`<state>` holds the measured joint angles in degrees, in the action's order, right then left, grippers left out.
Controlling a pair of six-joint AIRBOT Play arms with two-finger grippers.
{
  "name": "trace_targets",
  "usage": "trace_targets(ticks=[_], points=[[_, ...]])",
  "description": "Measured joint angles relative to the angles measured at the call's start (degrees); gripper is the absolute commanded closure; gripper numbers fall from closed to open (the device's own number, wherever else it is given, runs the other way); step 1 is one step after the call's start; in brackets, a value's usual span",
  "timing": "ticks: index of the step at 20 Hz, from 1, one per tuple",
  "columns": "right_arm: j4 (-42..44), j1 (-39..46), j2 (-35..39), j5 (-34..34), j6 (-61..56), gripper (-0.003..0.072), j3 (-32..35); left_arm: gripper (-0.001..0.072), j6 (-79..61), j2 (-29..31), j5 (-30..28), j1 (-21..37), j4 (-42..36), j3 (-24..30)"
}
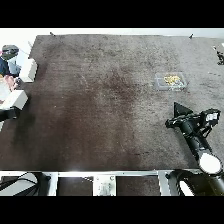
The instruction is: Fold the box and place the chain.
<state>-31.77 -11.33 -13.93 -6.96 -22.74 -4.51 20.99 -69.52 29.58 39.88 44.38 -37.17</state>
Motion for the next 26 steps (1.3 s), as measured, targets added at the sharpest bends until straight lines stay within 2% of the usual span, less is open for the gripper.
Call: trace_targets(ticks=[7,14,15,16,17,22,26], points=[[0.00,-0.02,0.00,0.02,0.00,0.0680,0.02,0.0704,-2.60,-5.97,0.68,0.09,2.38,-1.77],[-0.02,-0.02,0.00,0.00,0.00,0.0680,0.02,0.0699,-3.19,-7.87,1.31,0.09,5.57,-5.27],[-0.02,0.00,0.02,0.00,-0.02,0.0680,0.00,0.0654,-3.15,-8.15,1.46,0.09,5.66,-5.42],[0.00,-0.02,0.00,0.00,-0.02,0.0680,0.02,0.0327,-2.93,-8.37,1.79,0.09,5.75,-5.55],[0.00,-0.02,0.00,0.00,0.00,0.0680,0.02,0.0104,-2.62,-8.52,2.03,0.11,5.88,-5.64],[-0.02,0.00,0.02,0.00,-0.02,0.0680,0.02,0.0090,-0.85,-8.74,3.78,0.09,6.27,-6.75],[0.00,0.00,0.00,0.02,0.00,0.0680,0.02,0.0090,1.70,-8.68,8.59,0.09,6.25,-11.08]])
